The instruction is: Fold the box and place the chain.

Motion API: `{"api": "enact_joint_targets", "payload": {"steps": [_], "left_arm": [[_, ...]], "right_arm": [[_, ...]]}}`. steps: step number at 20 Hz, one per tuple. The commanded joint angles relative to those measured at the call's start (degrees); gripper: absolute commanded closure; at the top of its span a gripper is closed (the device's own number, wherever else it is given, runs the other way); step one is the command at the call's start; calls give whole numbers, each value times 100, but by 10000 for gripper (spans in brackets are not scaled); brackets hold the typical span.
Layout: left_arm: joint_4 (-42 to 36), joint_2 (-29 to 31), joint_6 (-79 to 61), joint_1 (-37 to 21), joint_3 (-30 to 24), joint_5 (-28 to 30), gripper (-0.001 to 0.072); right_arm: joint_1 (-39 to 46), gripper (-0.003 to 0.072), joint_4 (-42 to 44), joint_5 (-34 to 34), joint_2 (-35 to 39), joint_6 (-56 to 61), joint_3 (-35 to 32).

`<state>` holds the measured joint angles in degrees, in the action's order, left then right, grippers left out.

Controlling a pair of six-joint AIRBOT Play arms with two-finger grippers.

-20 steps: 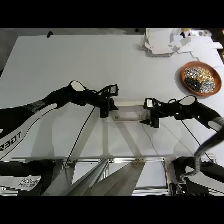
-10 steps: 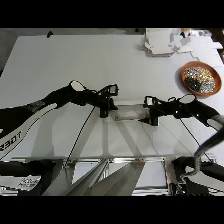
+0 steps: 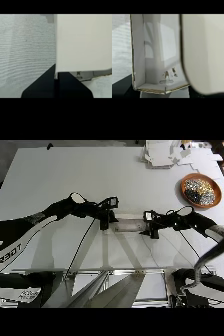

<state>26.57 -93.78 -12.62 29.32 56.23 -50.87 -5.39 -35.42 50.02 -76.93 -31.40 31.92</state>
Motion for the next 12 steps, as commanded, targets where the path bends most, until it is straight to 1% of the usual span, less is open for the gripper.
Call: {"api": "enact_joint_targets", "payload": {"steps": [1, 5, 12], "left_arm": [[0, 0, 0, 0, -2, 7, 697], [2, 0, 0, 0, -2, 7, 697], [2, 0, 0, 0, -2, 9, 697]], "right_arm": [[-2, 238, -35, -59, -22, -66, 4], [-2, 236, -33, -46, -22, -63, 4], [-2, 234, -35, 179, -22, -59, 4]]}}
